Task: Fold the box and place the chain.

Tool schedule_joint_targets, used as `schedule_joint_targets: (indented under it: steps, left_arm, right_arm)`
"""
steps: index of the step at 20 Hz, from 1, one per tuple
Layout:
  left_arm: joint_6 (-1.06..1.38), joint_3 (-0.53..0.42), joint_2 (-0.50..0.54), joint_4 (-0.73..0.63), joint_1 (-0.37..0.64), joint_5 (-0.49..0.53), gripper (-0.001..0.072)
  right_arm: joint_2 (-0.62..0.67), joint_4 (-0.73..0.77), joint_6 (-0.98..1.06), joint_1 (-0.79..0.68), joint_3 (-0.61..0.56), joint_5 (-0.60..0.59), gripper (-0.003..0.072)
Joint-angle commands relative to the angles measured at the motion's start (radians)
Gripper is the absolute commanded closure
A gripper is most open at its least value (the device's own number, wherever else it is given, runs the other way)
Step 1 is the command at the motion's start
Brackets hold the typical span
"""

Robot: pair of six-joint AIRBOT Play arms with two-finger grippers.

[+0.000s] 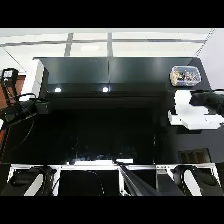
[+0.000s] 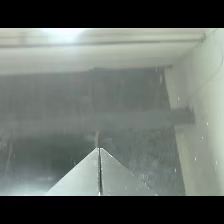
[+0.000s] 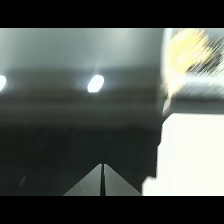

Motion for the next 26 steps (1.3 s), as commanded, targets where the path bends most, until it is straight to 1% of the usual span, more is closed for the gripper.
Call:
schedule_joint_targets:
  steps: [1, 2, 3, 4, 5, 6, 7, 8, 9, 11, 12, 13, 14, 15, 18, 20, 21, 23, 24, 25, 26]
  left_arm:
    - [-0.002, -0.003, -0.007, -0.013, 0.000, 0.125, 0.0679]
    - [-0.003, -0.006, -0.018, -0.013, 0.000, 0.180, 0.0679]
    - [-0.003, -0.011, -0.039, -0.031, 0.000, 0.245, 0.0679]
    - [-0.003, -0.011, -0.068, -0.083, 0.000, 0.301, 0.0672]
    - [-0.001, -0.011, -0.105, -0.143, -0.003, 0.349, 0.0477]
    - [0.001, -0.008, -0.141, -0.167, -0.014, 0.373, 0.0085]
    - [0.003, 0.009, -0.182, -0.161, -0.028, 0.354, -0.0004]
    - [0.005, 0.034, -0.220, -0.150, -0.034, 0.295, -0.0004]
    - [0.005, 0.069, -0.259, -0.133, -0.034, 0.201, -0.0005]
    - [-0.014, 0.126, -0.304, -0.092, -0.029, 0.054, -0.0004]
    - [-0.032, 0.146, -0.314, -0.067, -0.030, 0.014, -0.0004]
    - [-0.032, 0.153, -0.317, -0.064, -0.031, 0.005, -0.0004]
    - [-0.033, 0.153, -0.317, -0.064, -0.032, 0.006, -0.0004]
    - [-0.043, 0.152, -0.319, -0.064, -0.032, 0.005, -0.0004]
    - [-0.059, 0.150, -0.325, -0.064, -0.032, -0.005, -0.0004]
    - [-0.060, 0.150, -0.343, -0.058, -0.032, -0.019, -0.0003]
    - [-0.059, 0.150, -0.356, -0.058, -0.032, -0.028, -0.0004]
    - [-0.059, 0.150, -0.381, -0.061, -0.039, -0.038, -0.0004]
    - [-0.059, 0.150, -0.393, -0.060, -0.042, -0.036, -0.0004]
    - [-0.058, 0.150, -0.404, -0.060, -0.043, -0.032, -0.0004]
    - [-0.059, 0.151, -0.416, -0.060, -0.043, -0.028, -0.0003]
  right_arm:
    - [-0.001, 0.023, -0.016, 0.000, 0.000, -0.227, 0.0670]
    - [-0.001, 0.023, -0.016, 0.000, 0.000, -0.260, 0.0669]
    - [-0.001, 0.055, -0.016, 0.001, 0.000, -0.298, 0.0670]
    - [-0.005, 0.136, -0.016, 0.001, 0.000, -0.343, 0.0669]
    - [-0.019, 0.169, -0.017, 0.001, 0.000, -0.376, 0.0657]
    - [-0.042, 0.169, -0.016, 0.000, 0.000, -0.388, 0.0352]
    - [-0.074, 0.169, -0.016, 0.000, 0.000, -0.365, -0.0031]
    - [-0.113, 0.157, -0.016, 0.000, 0.001, -0.308, -0.0028]
    - [-0.165, 0.095, 0.003, -0.006, 0.013, -0.229, -0.0028]
    - [-0.294, -0.192, 0.242, -0.082, 0.106, -0.110, -0.0028]
    - [-0.367, -0.330, 0.365, -0.150, 0.182, -0.056, -0.0027]
    - [-0.447, -0.423, 0.437, -0.238, 0.266, -0.013, -0.0027]
    - [-0.523, -0.444, 0.467, -0.334, 0.344, 0.025, -0.0027]
    - [-0.590, -0.437, 0.484, -0.418, 0.410, 0.071, -0.0026]
    - [-0.777, -0.422, 0.440, -0.622, 0.602, 0.252, -0.0021]
    - [-0.883, -0.338, 0.388, -0.730, 0.705, 0.369, -0.0021]
    - [-0.940, -0.258, 0.345, -0.776, 0.749, 0.436, -0.0021]
    - [-1.043, -0.074, 0.134, -0.821, 0.807, 0.634, -0.0021]
    - [-1.084, -0.026, 0.047, -0.819, 0.826, 0.733, -0.0021]
    - [-1.117, -0.020, 0.009, -0.806, 0.837, 0.780, -0.0021]
    - [-1.141, -0.034, -0.001, -0.788, 0.837, 0.772, -0.0021]
